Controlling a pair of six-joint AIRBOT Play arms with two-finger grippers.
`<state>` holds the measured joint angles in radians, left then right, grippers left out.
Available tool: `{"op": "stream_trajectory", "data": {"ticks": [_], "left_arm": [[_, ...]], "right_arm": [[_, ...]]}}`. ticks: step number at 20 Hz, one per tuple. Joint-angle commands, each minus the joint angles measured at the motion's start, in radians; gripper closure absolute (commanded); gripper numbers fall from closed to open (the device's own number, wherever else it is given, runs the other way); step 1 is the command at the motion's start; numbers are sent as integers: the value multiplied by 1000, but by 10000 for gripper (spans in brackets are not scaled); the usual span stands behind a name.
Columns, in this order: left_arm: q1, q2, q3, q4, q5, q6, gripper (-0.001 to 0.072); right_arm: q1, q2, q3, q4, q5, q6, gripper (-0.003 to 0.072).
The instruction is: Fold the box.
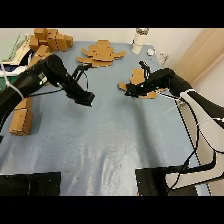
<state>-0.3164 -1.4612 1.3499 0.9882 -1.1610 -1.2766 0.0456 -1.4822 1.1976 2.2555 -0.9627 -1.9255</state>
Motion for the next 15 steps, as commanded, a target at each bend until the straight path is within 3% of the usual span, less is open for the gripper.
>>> {"op": "stream_trajectory", "data": {"ticks": [1,4,15], "left_arm": [[-45,131,-251,-42,159,-5,701],[-45,190,-372,-47,192,12,697],[-45,190,-380,-46,139,11,696]], "right_arm": [[0,0,1,0,0,0,682],[0,0,1,0,0,0,682],[0,0,1,0,0,0,682]]}}
